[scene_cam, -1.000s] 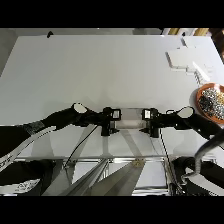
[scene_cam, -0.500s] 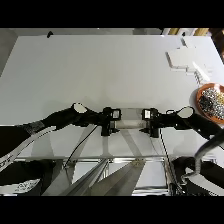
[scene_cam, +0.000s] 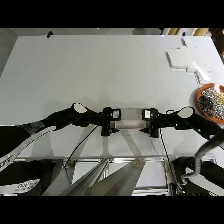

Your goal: Fold the box and place the chain.

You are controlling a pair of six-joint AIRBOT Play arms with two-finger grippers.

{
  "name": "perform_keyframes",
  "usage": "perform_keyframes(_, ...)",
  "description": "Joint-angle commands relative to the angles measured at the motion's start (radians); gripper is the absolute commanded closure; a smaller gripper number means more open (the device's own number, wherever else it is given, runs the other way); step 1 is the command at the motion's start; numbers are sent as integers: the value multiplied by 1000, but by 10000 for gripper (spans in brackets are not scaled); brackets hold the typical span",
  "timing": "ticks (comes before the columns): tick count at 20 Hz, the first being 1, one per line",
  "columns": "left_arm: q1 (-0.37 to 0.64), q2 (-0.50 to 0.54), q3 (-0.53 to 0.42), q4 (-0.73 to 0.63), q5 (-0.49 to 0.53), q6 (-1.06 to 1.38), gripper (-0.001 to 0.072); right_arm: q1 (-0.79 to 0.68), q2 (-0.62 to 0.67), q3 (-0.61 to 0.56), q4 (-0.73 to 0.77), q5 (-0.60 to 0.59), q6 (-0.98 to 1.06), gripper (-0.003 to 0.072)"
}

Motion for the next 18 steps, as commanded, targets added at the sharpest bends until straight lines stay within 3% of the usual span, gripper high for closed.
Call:
perform_keyframes(1, -1, 0, 0, 1, 0, 0, 453, 0, 0, 0, 0, 0, 0, 288)
perform_keyframes(5, -1, 0, 0, 1, 0, 0, 453, 0, 0, 0, 0, 4, 0, 288)
perform_keyframes(6, -1, 0, 0, 0, 0, 0, 453, 0, 0, 0, -16, 5, 2, 250)
perform_keyframes(7, -1, 0, 0, 1, 0, 0, 453, 0, 1, 0, -37, 10, 13, 80)
perform_keyframes(8, -1, 0, 0, 0, 0, 0, 453, 0, 3, 0, -67, 10, 67, -10)
perform_keyframes(14, -1, 0, 0, 1, 0, 0, 453, 0, 149, 0, -480, 136, 570, -4)
perform_keyframes(18, -1, 0, 0, 0, 0, 0, 453, 0, 303, 0, -596, 154, 622, 28)
